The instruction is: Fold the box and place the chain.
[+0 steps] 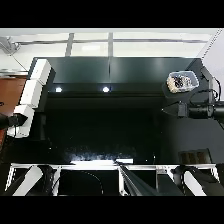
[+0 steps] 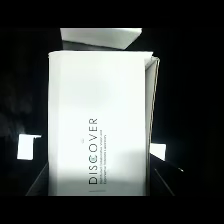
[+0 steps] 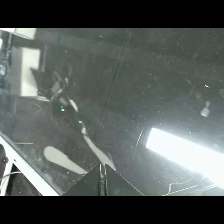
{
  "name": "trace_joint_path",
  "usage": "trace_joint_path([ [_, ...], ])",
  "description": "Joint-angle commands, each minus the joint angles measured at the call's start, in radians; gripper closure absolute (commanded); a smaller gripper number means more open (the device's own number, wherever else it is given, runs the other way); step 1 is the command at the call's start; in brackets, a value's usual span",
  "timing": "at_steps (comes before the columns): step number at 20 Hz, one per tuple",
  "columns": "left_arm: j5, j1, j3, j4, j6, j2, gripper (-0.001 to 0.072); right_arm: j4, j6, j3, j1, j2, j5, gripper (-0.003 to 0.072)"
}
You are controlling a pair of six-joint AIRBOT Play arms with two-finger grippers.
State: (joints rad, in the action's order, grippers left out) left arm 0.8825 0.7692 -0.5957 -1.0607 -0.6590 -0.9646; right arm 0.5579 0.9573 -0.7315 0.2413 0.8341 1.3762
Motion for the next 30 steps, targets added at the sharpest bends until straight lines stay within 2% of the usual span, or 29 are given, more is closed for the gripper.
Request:
trace_joint_path([
  [1, -0.028, -0.027, -0.012, 0.044, 0.133, -0.060, 0.0422, 0.005, 0.011, 0.000, -0.001, 0.000, -0.006, 0.0648],
  [2, -0.065, -0.040, -0.012, 0.045, 0.132, -0.065, 0.0270, 0.005, 0.018, 0.000, -0.001, 0.000, -0.009, 0.0648],
  [3, -0.111, -0.056, -0.013, 0.046, 0.127, -0.064, 0.0000, 0.005, 0.024, 0.000, -0.001, 0.000, -0.010, 0.0648],
  [8, -0.057, -0.092, -0.094, 0.061, 0.005, 0.029, -0.0003, 0.000, 0.038, -0.001, -0.001, 0.000, 0.019, 0.0648],
  [11, -0.036, -0.189, -0.135, 0.185, -0.089, 0.129, 0.0007, -0.004, 0.038, -0.001, -0.001, 0.000, 0.006, 0.0648],
  [12, -0.034, -0.254, -0.145, 0.234, -0.111, 0.166, 0.0154, -0.003, 0.038, -0.001, -0.001, 0.000, 0.000, 0.0648],
  [13, -0.025, -0.328, -0.149, 0.256, -0.135, 0.198, 0.0493, -0.001, 0.038, -0.001, -0.001, 0.000, -0.005, 0.0648],
  [14, -0.008, -0.425, -0.149, 0.261, -0.136, 0.230, 0.0681, 0.006, 0.038, -0.001, -0.001, 0.000, -0.014, 0.0648],
  [16, -0.004, -0.645, -0.148, 0.247, -0.153, 0.259, 0.0682, 0.076, 0.041, -0.001, -0.001, 0.000, -0.061, 0.0648],
  [18, -0.087, -0.850, -0.132, 0.197, -0.257, 0.255, 0.0682, 0.237, 0.127, -0.001, -0.002, -0.001, -0.174, 0.0649],
  [20, -0.201, -0.995, -0.107, 0.073, -0.361, 0.251, 0.0682, 0.460, 0.251, 0.000, -0.022, -0.024, -0.315, 0.0648],
  [21, -0.220, -1.040, -0.106, 0.000, -0.432, 0.251, 0.0682, 0.549, 0.305, 0.000, -0.050, -0.050, -0.363, 0.0649],
  [24, -0.231, -1.064, -0.105, -0.089, -0.552, 0.252, 0.0681, 0.779, 0.403, 0.000, -0.179, -0.135, -0.494, 0.0648],
  [25, -0.235, -1.059, -0.105, -0.096, -0.552, 0.252, 0.0680, 0.808, 0.418, 0.000, -0.200, -0.136, -0.513, 0.0648],
  [30, -0.247, -1.049, -0.105, -0.100, -0.552, 0.252, 0.0679, 0.805, 0.419, 0.007, -0.204, -0.134, -0.520, 0.0650],
])
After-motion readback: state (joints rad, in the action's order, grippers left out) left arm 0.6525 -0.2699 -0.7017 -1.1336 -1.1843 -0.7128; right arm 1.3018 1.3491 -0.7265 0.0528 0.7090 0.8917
